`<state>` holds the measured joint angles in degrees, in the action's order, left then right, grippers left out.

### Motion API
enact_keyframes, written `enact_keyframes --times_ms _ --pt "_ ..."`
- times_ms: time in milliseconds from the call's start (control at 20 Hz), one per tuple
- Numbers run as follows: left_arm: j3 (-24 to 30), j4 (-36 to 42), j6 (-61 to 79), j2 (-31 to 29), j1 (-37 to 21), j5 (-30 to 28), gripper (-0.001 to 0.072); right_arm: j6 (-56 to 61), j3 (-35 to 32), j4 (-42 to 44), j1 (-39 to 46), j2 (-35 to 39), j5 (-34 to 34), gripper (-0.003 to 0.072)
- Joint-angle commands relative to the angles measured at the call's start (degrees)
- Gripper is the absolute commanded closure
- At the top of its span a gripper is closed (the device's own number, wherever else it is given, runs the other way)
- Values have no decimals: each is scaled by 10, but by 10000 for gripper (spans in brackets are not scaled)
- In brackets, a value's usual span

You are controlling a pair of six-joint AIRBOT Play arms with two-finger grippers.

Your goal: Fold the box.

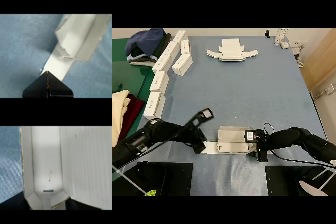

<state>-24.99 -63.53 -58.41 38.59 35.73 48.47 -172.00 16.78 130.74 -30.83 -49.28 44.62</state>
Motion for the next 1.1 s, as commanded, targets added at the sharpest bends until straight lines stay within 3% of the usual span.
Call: enact_keyframes --times_ms 0,150,250,350,650,1050 --pt "-3 -85 -272 -72 -104 97 696 0 1 0 0 1 0 117" --pt "5 -54 -288 -70 -246 180 695 0 1 0 0 1 0 117" --pt "28 30 -233 -55 -323 187 695 0 1 0 0 1 0 117" --pt "54 128 -160 -32 -355 186 696 0 1 0 0 1 0 117" --pt "111 192 -130 42 -289 98 696 0 1 0 0 1 0 117" --pt "114 319 -80 79 -136 -1 696 0 1 0 0 1 0 117"
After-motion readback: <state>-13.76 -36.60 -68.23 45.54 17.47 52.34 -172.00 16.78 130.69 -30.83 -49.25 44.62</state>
